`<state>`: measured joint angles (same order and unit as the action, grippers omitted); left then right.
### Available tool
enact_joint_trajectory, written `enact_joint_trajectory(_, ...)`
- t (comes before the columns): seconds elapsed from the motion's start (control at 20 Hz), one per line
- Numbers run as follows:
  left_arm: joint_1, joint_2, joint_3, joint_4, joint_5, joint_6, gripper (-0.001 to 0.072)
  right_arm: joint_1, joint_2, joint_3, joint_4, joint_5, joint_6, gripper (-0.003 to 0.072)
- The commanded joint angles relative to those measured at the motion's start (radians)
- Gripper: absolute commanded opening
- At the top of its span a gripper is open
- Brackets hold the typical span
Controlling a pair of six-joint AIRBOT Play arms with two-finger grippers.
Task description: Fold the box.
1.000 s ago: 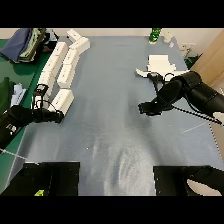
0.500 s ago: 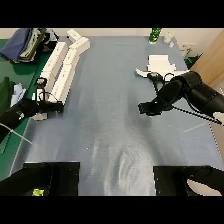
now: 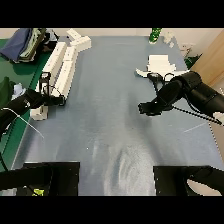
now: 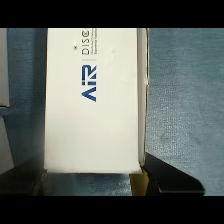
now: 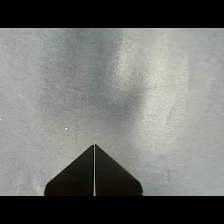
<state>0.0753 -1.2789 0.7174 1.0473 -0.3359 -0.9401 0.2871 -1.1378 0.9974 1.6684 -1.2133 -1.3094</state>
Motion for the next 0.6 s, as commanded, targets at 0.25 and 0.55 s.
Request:
enact_joint_trajectory(0.25,-0.001,-0.019,0.007,0.0,0.003,0.0,0.0449,0.0,-0.001,0.001,0.0,0.0,0.0,0.0009)
enact_joint_trajectory(0.55,-0.001,-0.024,0.008,0.0,-0.002,-0.003,0.0678,0.0,-0.001,0.001,0.0,0.0,0.0,0.0009)
